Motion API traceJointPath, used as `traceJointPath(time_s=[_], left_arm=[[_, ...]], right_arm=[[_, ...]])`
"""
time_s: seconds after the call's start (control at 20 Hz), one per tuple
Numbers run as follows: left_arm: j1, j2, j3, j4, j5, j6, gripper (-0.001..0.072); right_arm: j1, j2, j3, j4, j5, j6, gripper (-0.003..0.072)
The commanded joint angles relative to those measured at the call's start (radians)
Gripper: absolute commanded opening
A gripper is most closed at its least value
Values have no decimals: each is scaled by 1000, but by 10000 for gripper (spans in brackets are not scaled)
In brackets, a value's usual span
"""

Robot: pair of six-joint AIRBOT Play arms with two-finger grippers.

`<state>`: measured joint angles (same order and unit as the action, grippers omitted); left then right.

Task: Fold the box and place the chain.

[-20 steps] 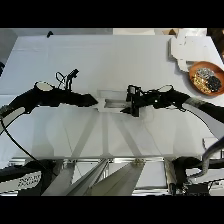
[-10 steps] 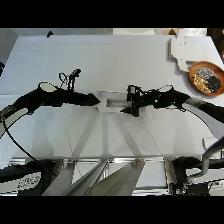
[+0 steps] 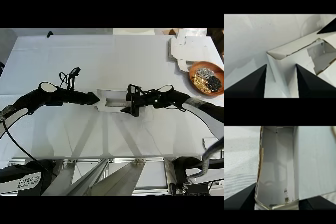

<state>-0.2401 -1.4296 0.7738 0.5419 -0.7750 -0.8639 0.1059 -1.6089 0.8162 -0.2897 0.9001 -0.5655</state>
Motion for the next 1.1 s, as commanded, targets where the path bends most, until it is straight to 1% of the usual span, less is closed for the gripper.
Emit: traceJointPath(time_s=[0.0, 0.25, 0.3, 0.4, 0.5, 0.55, 0.7, 0.8, 0.9, 1.0, 1.05], left_arm=[[0, -1, -1, 33, 14, 1, 387], [-1, -1, -1, 48, 63, 8, 385], [-3, -1, -1, 49, 70, 12, 371], [-6, 0, -1, 50, 75, 16, 371], [-11, 0, -1, 50, 52, 15, 380], [-13, 0, -1, 50, 30, 15, 418], [-15, 13, -1, 45, -16, 13, 419], [-15, 46, -1, 43, -15, 8, 417], [-14, 82, -1, 78, -7, 8, 418], [-14, 94, -1, 96, -16, 5, 422], [-14, 94, -1, 95, -28, -3, 483]], right_arm=[[1, 1, 0, -2, 1, 0, 436], [1, 1, 0, -2, 1, 0, 436], [1, 1, 0, -2, 1, 0, 436], [1, 1, 0, -2, 1, 0, 436], [1, 1, 0, -2, 1, 0, 436], [1, 1, 0, -2, 1, 0, 436], [1, 1, 0, -2, 1, 0, 436], [1, 1, 0, -2, 1, 0, 436], [1, 1, 0, -2, 1, 0, 436], [1, 1, 0, -2, 1, 0, 436], [1, 1, 0, -2, 1, 0, 436]])
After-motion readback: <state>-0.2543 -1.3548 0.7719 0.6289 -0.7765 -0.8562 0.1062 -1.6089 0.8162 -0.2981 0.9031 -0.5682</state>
